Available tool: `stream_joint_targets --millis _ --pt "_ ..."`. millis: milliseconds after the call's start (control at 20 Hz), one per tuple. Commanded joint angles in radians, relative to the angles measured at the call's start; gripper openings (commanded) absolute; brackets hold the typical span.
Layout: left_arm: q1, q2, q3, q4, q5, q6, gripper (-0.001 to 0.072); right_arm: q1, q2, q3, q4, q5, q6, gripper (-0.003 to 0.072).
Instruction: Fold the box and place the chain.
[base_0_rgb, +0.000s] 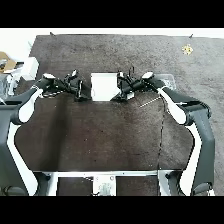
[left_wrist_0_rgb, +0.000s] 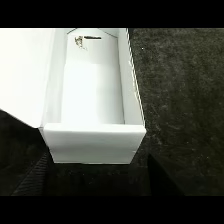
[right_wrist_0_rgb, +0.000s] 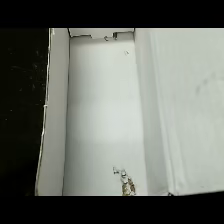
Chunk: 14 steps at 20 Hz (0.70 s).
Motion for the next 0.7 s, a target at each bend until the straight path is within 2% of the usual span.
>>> stream_joint_targets --millis 0,200,650 --pt "-0.029 -0.005 -0.001 -0.002 0.02 0.008 0.0712 0.001 0.0 0.0 0.0 -0.002 0.0 0.0439" --pt "-0.037 -0.004 0.0 -0.002 0.036 0.01 0.0712 0.001 0.0 0.0 0.0 -0.002 0.0 0.0439" --pt "0.034 0.003 0.056 0.0 -0.018 0.008 0.0713 0.001 0.0 0.0 0.0 -0.002 0.0 0.0439"
